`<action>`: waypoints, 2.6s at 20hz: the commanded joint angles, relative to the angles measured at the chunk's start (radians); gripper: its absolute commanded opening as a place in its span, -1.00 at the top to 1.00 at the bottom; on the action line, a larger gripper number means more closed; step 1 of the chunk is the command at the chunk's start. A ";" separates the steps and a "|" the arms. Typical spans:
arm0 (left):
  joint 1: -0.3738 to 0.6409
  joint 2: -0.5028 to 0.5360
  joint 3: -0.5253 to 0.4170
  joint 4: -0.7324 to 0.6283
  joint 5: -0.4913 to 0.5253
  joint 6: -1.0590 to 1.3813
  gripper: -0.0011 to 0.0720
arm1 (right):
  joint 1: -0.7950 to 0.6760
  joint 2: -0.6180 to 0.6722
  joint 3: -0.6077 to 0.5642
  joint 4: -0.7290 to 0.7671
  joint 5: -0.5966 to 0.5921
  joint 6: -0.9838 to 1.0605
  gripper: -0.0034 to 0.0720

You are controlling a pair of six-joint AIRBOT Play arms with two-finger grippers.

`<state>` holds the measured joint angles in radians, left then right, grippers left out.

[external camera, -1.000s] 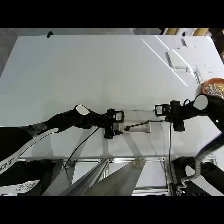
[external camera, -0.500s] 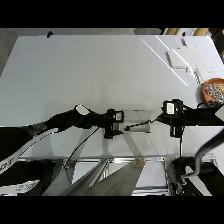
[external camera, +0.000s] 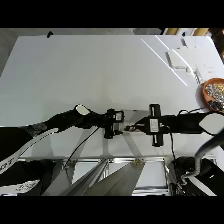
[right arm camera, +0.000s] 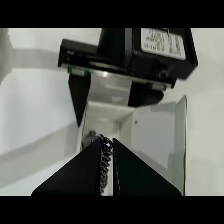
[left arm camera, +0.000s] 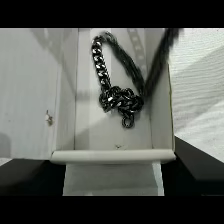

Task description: Fold the box and place the chain.

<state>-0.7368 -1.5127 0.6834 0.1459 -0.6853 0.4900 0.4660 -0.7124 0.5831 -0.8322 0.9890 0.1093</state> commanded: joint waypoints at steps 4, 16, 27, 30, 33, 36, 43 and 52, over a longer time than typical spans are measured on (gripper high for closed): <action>0.000 0.001 0.001 0.000 0.000 0.000 0.22 | 0.079 -0.151 0.000 -0.034 -0.199 0.097 0.86; 0.000 0.001 0.001 0.000 0.000 0.000 0.22 | -0.209 -0.074 0.159 -0.249 0.176 0.083 0.30; 0.000 0.000 0.001 0.000 0.000 0.000 0.22 | -0.427 -0.289 0.056 -0.568 0.075 0.039 0.32; 0.000 0.000 0.001 0.000 0.000 0.000 0.22 | -0.381 -0.333 0.000 -0.576 0.064 -0.096 0.32; 0.000 0.001 0.001 0.000 0.000 0.000 0.22 | -0.361 -0.375 -0.015 -0.574 0.022 -0.143 0.32; 0.000 0.000 0.001 0.000 0.000 0.000 0.22 | -0.361 -0.385 -0.015 -0.574 -0.014 -0.145 0.33; 0.000 0.001 0.001 0.000 0.000 0.000 0.22 | -0.361 -0.413 -0.035 -0.574 -0.040 -0.170 0.46; 0.000 0.001 0.000 0.000 0.000 0.000 0.22 | -0.362 -0.391 -0.035 -0.575 0.049 -0.162 0.86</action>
<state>-0.7368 -1.5127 0.6838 0.1455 -0.6857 0.4900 0.1036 -1.1202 0.5484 -1.4036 0.9771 -0.0578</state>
